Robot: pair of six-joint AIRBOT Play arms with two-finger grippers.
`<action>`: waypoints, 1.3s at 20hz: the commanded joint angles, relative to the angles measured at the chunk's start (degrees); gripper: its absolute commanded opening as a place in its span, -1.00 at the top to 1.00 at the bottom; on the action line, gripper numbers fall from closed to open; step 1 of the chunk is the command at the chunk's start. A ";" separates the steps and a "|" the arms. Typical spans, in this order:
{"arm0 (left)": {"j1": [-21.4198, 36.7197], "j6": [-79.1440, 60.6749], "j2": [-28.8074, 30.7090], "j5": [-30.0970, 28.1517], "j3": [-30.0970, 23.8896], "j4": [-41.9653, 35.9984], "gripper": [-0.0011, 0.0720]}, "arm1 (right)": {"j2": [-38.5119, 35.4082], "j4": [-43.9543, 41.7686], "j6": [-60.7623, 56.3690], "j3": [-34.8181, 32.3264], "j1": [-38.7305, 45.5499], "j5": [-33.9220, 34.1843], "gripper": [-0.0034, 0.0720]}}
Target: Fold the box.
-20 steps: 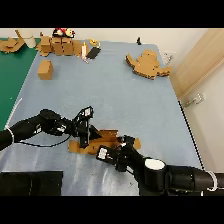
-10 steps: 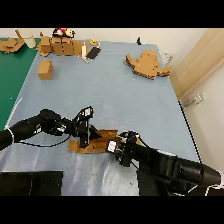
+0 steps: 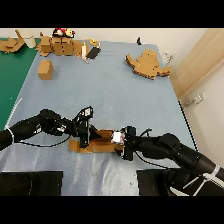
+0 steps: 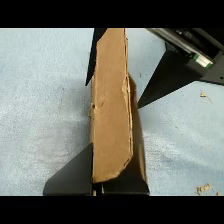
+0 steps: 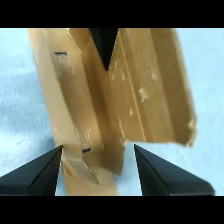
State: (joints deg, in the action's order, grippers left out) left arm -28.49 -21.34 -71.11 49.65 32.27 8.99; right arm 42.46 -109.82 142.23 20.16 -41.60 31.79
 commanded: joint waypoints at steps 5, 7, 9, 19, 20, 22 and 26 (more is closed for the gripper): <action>-0.04 -0.02 0.04 0.00 0.04 0.00 0.93 | 10.23 -13.03 20.94 5.46 6.64 9.57 -1.00; -0.04 -0.02 0.04 -0.02 0.04 0.00 0.93 | 10.32 -12.90 20.92 5.44 6.64 11.10 -1.00; -0.04 -0.02 0.04 0.00 0.04 0.00 0.93 | 10.34 -12.70 20.92 5.44 6.64 11.23 -1.00; -0.04 -0.02 0.04 -0.02 0.04 0.02 0.93 | 12.31 -13.53 21.99 5.42 6.58 9.35 -1.00; -0.04 -0.02 0.04 -0.02 0.04 0.00 0.93 | 12.90 -13.62 21.99 5.42 6.56 8.35 -1.00; -0.04 -0.02 0.04 -0.02 0.04 0.00 0.93 | 13.77 -13.40 21.94 5.42 6.56 8.15 -1.00; -0.04 -0.02 0.04 0.00 0.04 0.00 0.93 | 13.05 -12.37 21.70 5.42 6.60 8.31 -1.00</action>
